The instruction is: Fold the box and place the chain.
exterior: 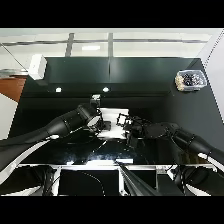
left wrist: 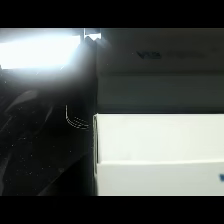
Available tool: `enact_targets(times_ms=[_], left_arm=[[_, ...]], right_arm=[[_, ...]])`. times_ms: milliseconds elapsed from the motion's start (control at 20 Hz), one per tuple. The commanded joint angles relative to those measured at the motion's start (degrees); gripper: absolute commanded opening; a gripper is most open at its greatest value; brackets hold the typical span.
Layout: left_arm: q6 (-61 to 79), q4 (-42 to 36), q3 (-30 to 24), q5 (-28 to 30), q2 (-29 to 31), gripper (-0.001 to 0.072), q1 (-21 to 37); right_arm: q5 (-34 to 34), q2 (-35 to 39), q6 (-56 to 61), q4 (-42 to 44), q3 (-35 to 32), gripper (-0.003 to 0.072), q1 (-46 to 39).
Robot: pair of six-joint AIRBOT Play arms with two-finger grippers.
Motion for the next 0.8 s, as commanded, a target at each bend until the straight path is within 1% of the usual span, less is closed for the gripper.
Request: enact_targets(times_ms=[0,50,100,150,250,350,450,550,650,750], left_arm=[[0.04,0.04,-0.02,-0.07,-0.02,0.0028,0.02],[0.04,0.04,-0.02,-0.09,-0.02,0.0028,0.02],[0.04,0.02,-0.02,-0.11,0.0,0.0028,0.02],[-0.15,-0.2,0.0,-0.07,0.07,0.0029,0.17],[-0.13,-0.42,0.0,-0.07,0.31,0.0029,0.52],[-0.13,-0.39,-0.02,-0.04,0.28,0.0029,0.63],[-0.15,-0.39,-0.02,-0.02,0.28,0.0029,0.63],[-0.13,-0.11,-0.02,-0.04,0.28,0.0029,0.63],[-0.13,0.04,-0.02,-0.07,0.22,0.0029,0.63],[-0.15,0.04,-0.09,-0.04,0.2,0.0028,0.63]], right_arm=[[0.02,0.0,0.09,-0.04,0.02,0.0125,-0.04],[-0.22,0.09,0.46,-0.07,0.04,0.0124,-0.02],[-0.94,0.39,1.2,-0.33,0.04,0.006,-0.07],[-2.01,1.03,2.82,-1.25,0.07,0.0025,-0.48],[-6.78,3.19,7.61,-3.21,0.35,0.0024,-3.13],[-14.01,6.67,12.17,-4.17,0.7,0.0024,-7.98],[-20.41,10.91,17.57,-4.35,0.7,0.0024,-14.53],[-25.75,14.49,26.05,-6.1,0.7,0.0025,-22.97],[-29.29,16.46,34.64,-9.77,0.7,0.0024,-31.63],[-31.17,16.44,43.08,-13.05,0.39,0.0024,-40.85]])
